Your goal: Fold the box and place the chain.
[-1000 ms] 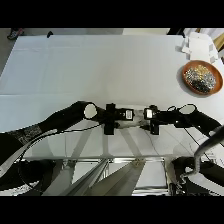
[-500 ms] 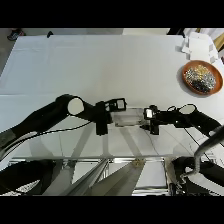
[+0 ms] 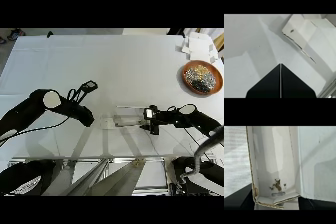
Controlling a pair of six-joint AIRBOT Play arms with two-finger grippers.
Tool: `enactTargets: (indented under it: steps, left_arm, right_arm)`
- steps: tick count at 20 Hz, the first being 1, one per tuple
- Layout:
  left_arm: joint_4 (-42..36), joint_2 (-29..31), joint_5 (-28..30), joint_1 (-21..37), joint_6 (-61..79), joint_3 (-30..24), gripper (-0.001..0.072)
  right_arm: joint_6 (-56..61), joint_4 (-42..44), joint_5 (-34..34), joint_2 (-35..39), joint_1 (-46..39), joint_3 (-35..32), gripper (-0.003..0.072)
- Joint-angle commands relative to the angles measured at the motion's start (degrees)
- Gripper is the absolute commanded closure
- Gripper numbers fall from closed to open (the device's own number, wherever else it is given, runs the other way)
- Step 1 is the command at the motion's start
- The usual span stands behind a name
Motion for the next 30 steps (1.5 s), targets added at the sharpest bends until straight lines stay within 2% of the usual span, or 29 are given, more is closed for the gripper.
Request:
enactTargets:
  steps: [1,5,8,14,19,23,24,27,30]
  left_arm:
    - [-9.4,-1.75,6.99,2.43,-2.34,-4.55,0.0703]
    - [-16.68,-8.37,7.32,1.86,-2.32,-4.55,0.0703]
    - [-17.49,-11.43,9.18,0.2,-2.34,-4.55,0.0703]
    - [-22.32,-11.8,13.42,-3.19,-1.86,-4.55,0.0699]
    - [-23.61,-11.43,12.63,-4.44,-0.94,-4.48,0.0699]
    - [-25.2,-8.37,12.52,-4.44,0.22,-4.37,0.0696]
    - [-25.27,-7.32,12.5,-4.44,0.22,-4.37,0.0688]
    - [-26.53,-5.64,12.52,-4.72,0.07,-4.37,0.054]
    - [-27.1,-5.79,13.14,-6.49,0.09,-4.37,0.0534]
  right_arm:
    - [0.0,0.0,0.02,0.04,0.0,0.0,0.028]
    - [0.0,0.0,0.02,0.04,0.0,0.0,0.028]
    - [0.0,-0.02,0.02,0.04,0.02,0.0,0.028]
    - [0.0,0.0,0.02,0.04,0.02,0.0,0.028]
    - [-0.02,0.0,0.02,0.04,0.0,0.0,0.028]
    - [0.0,0.0,0.02,0.04,0.02,0.0,0.028]
    - [0.0,0.0,0.02,0.04,0.02,0.0,0.028]
    - [0.0,-0.02,0.02,0.04,0.0,0.0,0.028]
    - [0.0,0.0,0.02,0.04,0.02,0.0,0.028]
